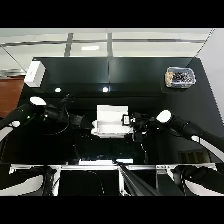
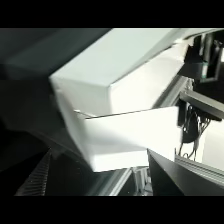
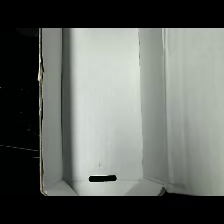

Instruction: Fold the box and place the chain.

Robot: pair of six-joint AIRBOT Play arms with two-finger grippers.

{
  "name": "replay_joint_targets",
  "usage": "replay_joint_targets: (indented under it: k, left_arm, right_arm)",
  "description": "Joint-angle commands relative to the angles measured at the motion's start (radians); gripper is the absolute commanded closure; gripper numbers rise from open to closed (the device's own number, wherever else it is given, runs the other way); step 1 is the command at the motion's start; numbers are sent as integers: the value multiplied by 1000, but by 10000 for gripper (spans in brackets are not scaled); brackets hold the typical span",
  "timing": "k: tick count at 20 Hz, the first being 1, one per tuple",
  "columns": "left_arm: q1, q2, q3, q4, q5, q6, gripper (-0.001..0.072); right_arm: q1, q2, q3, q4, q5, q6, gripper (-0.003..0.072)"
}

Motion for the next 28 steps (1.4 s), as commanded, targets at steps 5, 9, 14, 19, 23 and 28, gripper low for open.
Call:
replay_joint_targets:
  k: [5,9,14,19,23,28]
  left_arm:
    - [-124,-1,39,-13,46,-112,225]
    - [-161,-1,115,132,57,-291,224]
    - [-243,0,202,300,84,-485,224]
    - [-309,0,243,361,100,-618,225]
    - [-365,0,276,502,102,-784,225]
    - [-411,0,300,503,106,-830,226]
  right_arm:
    - [1,0,0,0,0,0,504]
    - [1,0,0,0,0,0,504]
    - [1,0,0,0,0,0,504]
    - [1,0,0,0,0,0,504]
    - [1,0,0,0,0,0,504]
    - [1,0,0,0,0,0,504]
